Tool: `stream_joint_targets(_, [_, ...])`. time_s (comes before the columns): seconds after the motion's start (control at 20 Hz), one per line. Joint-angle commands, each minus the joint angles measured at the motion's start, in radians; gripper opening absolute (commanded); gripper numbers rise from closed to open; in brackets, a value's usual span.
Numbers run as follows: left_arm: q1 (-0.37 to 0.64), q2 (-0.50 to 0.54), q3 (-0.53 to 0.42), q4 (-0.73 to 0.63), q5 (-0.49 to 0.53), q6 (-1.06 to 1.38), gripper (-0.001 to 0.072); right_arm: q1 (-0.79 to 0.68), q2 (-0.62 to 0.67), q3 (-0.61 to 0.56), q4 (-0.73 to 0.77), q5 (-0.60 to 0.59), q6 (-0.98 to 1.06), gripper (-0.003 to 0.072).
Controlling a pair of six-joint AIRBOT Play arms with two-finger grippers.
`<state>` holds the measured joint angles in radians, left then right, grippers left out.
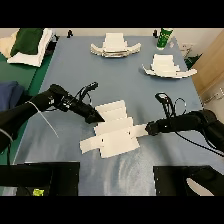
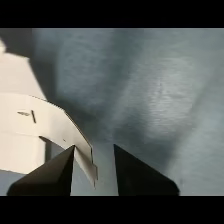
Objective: Fold the box.
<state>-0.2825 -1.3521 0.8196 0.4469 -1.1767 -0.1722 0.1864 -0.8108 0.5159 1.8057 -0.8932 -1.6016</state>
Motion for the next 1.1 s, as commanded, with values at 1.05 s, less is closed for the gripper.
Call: stream_joint_targets(1.05, [-0.238,0.155,-0.179,0.017,0.459,0.340,0.0012,0.000,0.000,0.208,-0.192,-0.013,0.319,0.0331])
